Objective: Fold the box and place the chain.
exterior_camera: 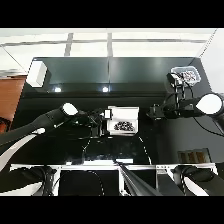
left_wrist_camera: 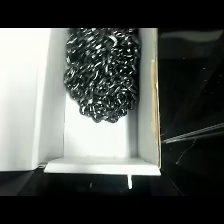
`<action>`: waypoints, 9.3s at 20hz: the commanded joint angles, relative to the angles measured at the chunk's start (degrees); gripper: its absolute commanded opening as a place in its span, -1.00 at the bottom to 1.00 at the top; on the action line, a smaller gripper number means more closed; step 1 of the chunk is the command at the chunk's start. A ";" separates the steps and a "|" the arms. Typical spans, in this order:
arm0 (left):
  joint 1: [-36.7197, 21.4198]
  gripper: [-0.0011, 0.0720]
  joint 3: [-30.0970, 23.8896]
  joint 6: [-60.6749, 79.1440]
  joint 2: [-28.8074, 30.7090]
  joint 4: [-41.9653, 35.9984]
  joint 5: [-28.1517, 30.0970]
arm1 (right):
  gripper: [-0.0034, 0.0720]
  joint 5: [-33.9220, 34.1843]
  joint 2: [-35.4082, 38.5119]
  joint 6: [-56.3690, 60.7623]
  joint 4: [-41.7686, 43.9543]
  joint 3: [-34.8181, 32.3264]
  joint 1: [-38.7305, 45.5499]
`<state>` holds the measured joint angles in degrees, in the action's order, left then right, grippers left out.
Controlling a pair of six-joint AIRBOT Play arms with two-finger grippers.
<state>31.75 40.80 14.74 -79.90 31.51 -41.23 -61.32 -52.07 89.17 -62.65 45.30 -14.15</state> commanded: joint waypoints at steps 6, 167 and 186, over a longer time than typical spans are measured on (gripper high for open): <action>1.55 0.28 0.09 -2.29 -0.13 1.22 3.56 | 0.98 17.29 -2.36 0.37 6.82 0.02 0.00; -43.69 -0.18 26.95 -97.63 7.45 63.32 -32.83 | -0.86 -11.43 5.40 -25.90 8.63 -4.22 21.88; -56.72 0.60 43.43 -76.81 -17.09 45.72 -17.66 | -0.86 -3.52 5.38 -25.77 8.79 -4.22 21.88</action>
<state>-24.91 80.97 -60.93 -95.24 77.43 -59.46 -65.91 -46.72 63.46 -53.82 41.10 7.70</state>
